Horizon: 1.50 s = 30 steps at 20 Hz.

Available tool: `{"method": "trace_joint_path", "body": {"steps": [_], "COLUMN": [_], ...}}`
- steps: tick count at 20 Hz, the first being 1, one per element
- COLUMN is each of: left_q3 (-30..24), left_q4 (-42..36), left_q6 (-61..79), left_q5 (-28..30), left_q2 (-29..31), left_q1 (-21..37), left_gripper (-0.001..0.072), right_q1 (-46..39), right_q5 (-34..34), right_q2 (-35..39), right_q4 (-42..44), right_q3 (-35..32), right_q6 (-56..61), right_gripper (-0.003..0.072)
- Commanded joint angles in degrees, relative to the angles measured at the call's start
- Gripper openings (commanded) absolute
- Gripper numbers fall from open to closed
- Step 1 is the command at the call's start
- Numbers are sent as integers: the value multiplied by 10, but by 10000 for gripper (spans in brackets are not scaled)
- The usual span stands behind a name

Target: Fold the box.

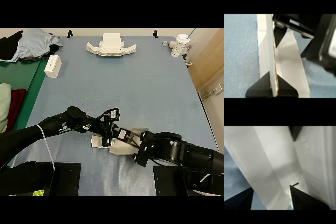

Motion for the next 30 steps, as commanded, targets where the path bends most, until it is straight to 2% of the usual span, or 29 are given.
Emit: {"method": "trace_joint_path", "body": {"steps": [1,5,8,14,17,22,25,30], "left_q3": [0,0,0,0,0,0,0,0], "left_q4": [0,0,0,0,0,0,0,0], "left_q6": [0,0,0,0,0,0,0,0], "left_q5": [0,0,0,0,0,0,0,0], "left_q2": [0,0,0,0,0,0,0,0], "left_q1": [0,0,0,0,0,0,0,0], "left_gripper": [14,13,14,14,14,14,14,14], "right_q1": [0,0,0,-4,-3,73,100,87], "right_q5": [22,72,93,93,59,50,5,3], "right_q2": [49,95,102,102,102,104,99,65], "right_q4": [-45,-43,-43,-46,-50,33,-25,-93], "right_q3": [0,0,0,-1,-10,-70,-94,-93], "right_q6": [93,141,153,153,106,72,109,164], "right_gripper": [694,694,694,694,694,694,695,695]}}
